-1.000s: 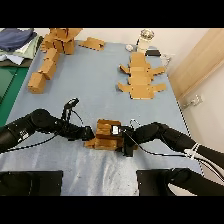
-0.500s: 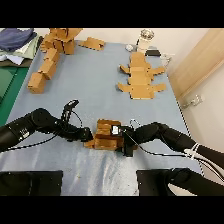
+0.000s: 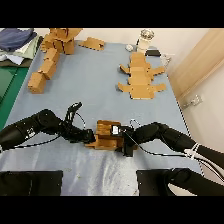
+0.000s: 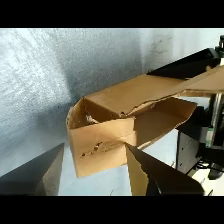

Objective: Fold the box.

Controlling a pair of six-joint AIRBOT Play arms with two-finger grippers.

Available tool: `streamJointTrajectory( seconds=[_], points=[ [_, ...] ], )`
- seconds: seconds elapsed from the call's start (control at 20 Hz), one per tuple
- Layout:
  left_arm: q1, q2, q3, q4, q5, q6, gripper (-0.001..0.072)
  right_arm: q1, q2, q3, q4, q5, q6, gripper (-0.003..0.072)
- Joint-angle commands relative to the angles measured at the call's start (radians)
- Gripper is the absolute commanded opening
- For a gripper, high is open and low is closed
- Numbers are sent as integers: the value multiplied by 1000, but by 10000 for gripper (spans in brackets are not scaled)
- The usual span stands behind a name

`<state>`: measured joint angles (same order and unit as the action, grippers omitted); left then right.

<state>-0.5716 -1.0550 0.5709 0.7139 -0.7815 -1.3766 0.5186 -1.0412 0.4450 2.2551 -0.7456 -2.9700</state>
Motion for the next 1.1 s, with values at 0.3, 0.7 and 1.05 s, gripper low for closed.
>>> streamJointTrajectory(
  seconds=[0.3, 0.7, 1.05],
  points=[
    [-27, -4, 2, -54, 49, -16, 604, 0, 0, 0, 0, 0, 0, 488],
    [-171, -5, 68, 287, 61, -336, 603, 0, 0, 0, 0, 0, 0, 489],
    [-257, -18, 109, 438, 55, -528, 603, 0, 0, 0, 0, 0, 0, 488]
  ],
)
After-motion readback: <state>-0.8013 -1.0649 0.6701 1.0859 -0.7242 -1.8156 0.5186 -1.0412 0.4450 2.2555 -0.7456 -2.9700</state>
